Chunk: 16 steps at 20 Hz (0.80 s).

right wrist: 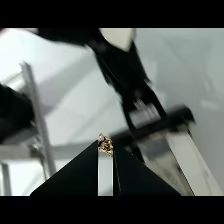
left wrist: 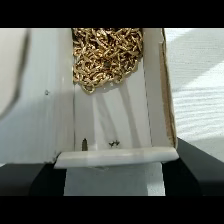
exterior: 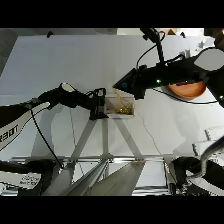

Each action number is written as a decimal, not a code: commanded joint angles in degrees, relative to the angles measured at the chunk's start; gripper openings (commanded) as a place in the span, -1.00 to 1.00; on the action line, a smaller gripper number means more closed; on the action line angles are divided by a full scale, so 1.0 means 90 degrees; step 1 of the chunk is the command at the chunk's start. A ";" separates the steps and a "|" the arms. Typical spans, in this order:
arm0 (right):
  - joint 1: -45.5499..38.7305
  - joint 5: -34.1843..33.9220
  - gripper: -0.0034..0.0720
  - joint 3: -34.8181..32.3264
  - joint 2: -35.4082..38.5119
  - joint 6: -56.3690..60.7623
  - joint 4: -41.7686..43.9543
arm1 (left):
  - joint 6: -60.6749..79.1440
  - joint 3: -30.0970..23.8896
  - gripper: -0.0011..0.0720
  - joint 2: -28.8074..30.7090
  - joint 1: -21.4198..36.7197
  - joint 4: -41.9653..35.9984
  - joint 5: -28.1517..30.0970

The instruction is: Fold the box and place the chain.

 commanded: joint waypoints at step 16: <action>-0.0393 -0.0066 -0.89 -0.0804 -0.0012 0.0350 -0.1423 | 0.0000 -0.0002 -0.48 0.0000 0.0000 0.0002 0.0000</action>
